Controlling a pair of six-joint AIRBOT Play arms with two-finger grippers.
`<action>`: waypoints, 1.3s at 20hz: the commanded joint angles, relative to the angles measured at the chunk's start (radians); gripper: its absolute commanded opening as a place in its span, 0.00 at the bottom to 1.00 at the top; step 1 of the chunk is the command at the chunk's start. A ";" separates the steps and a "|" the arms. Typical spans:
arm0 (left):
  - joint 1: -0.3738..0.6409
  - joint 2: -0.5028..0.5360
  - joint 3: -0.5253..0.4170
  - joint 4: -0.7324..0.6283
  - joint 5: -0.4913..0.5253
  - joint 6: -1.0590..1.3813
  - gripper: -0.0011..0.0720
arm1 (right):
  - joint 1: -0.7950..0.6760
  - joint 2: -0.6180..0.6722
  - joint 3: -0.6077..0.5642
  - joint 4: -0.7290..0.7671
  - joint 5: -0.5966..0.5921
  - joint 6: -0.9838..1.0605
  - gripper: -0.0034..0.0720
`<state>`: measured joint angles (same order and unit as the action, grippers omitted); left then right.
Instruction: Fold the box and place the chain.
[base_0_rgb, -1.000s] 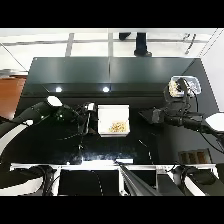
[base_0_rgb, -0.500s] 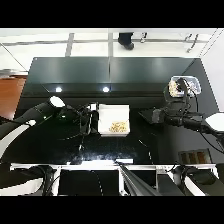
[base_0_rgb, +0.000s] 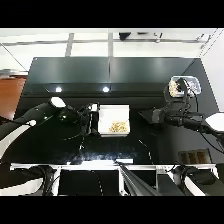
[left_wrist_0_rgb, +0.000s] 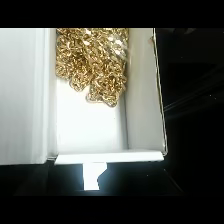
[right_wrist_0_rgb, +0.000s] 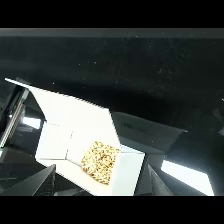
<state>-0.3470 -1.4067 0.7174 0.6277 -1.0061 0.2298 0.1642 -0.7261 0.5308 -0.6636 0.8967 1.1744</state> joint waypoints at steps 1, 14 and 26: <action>-0.017 -0.001 0.001 0.026 0.001 0.001 0.94 | 0.000 0.000 0.000 0.000 -0.005 0.000 0.97; -0.035 -0.002 0.001 0.048 0.037 -0.041 0.71 | 0.000 -0.065 0.035 -0.029 -0.048 0.000 0.97; -0.035 -0.002 0.001 0.048 0.038 -0.041 0.71 | 0.170 -0.655 0.536 -0.187 0.077 -0.259 0.97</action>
